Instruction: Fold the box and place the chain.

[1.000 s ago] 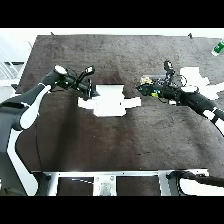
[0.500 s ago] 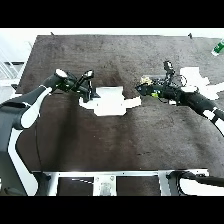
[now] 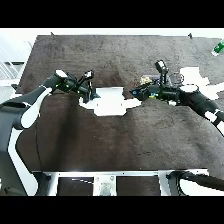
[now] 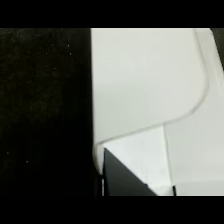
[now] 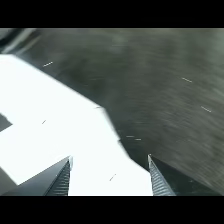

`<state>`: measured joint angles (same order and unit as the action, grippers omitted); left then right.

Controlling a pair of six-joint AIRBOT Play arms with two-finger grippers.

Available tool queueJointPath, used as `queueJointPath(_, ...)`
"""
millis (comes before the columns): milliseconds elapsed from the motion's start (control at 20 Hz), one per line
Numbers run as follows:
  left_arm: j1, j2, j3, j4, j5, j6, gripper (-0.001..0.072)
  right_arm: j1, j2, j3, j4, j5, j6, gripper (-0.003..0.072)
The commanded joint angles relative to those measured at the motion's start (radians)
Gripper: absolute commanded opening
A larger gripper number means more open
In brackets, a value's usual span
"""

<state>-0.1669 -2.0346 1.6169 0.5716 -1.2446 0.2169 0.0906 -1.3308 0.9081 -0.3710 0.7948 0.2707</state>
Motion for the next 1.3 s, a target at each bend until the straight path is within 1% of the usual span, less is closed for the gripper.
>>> queueJointPath(0, 0.0, -0.001, 0.0, 0.003, 0.0, 0.001, 0.002, 0.079, 0.052, 0.0, -0.194, 0.056, -0.081, 0.0571)
queueJointPath(50, 0.0, -0.001, 0.0, 0.003, 0.0, 0.001, 0.002, 0.109, 0.054, 0.0, -0.259, 0.056, -0.08, 0.0572)
queueJointPath(100, 0.0, -0.001, 0.0, 0.003, -0.001, 0.001, 0.002, 0.145, 0.054, -0.002, -0.332, 0.052, -0.081, 0.0608)
queueJointPath(200, 0.0, -0.001, 0.0, 0.003, 0.0, 0.001, 0.002, 0.204, 0.053, -0.035, -0.486, 0.003, -0.081, 0.0613)
queueJointPath(300, 0.0, -0.001, 0.0, 0.002, 0.0, 0.001, 0.002, 0.246, 0.053, -0.074, -0.558, -0.038, -0.082, 0.0613)
queueJointPath(400, 0.0, -0.001, 0.0, 0.002, -0.001, 0.001, 0.002, 0.28, 0.051, -0.08, -0.562, -0.045, -0.093, 0.0612)
queueJointPath(500, 0.0, -0.001, 0.0, 0.002, 0.0, 0.001, 0.002, 0.314, 0.027, -0.08, -0.578, -0.091, -0.093, 0.0613)
queueJointPath(650, 0.0, -0.001, 0.0, 0.001, 0.0, 0.001, 0.002, 0.345, -0.033, -0.08, -0.61, -0.171, -0.096, 0.0613)
queueJointPath(800, 0.0, -0.001, 0.0, -0.005, 0.0, 0.001, 0.002, 0.367, -0.059, -0.08, -0.611, -0.245, -0.096, 0.0612)
queueJointPath(1000, 0.0, -0.001, 0.0, -0.005, 0.0, 0.001, 0.002, 0.402, -0.116, -0.08, -0.615, -0.383, -0.096, 0.0613)
queueJointPath(1250, 0.0, -0.001, 0.0, -0.005, 0.0, 0.001, 0.002, 0.407, -0.114, -0.079, -0.612, -0.489, -0.088, 0.0612)
